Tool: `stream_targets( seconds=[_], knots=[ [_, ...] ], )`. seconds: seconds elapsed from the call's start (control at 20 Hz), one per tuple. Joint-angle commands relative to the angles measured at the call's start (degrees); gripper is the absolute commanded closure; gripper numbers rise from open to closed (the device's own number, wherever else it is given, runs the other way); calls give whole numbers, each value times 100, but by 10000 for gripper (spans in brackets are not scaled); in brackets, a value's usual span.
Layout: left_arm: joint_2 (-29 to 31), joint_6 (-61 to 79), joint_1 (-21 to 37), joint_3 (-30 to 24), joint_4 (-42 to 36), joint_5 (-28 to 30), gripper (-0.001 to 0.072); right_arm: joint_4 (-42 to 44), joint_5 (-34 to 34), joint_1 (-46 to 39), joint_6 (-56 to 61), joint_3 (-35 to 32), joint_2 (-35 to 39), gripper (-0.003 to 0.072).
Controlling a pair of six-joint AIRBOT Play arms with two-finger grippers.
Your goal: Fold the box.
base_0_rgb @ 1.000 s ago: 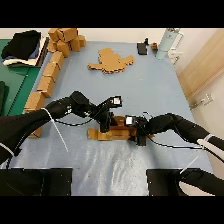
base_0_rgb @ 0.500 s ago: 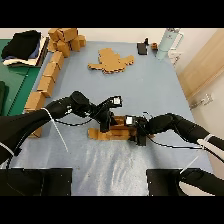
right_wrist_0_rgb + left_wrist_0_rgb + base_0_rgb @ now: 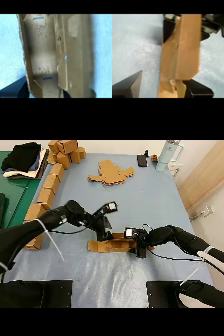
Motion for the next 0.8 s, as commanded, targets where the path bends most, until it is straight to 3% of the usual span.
stream_targets(
  seconds=[0.0,0.15,0.2,0.25,0.3,0.55,0.75],
  knots=[
    [544,-1985,461,4,1104,-686,95,2,4,0,4,-2,-4,206],
    [828,-3364,605,2,1244,-2022,122,2,7,-2,4,-2,-4,206],
    [820,-3738,531,-2,1161,-2315,308,2,4,-2,4,-2,-4,206],
    [796,-4124,407,-15,1036,-2459,610,2,4,-2,4,-2,-4,206],
    [767,-4358,210,-28,831,-2433,697,2,4,-2,4,-2,-4,206],
    [404,-5027,-828,-31,-238,-1329,697,2,4,-2,4,-2,-4,206],
    [81,-5038,-885,-24,-820,177,697,0,4,-2,4,-2,-4,206]
  ],
)
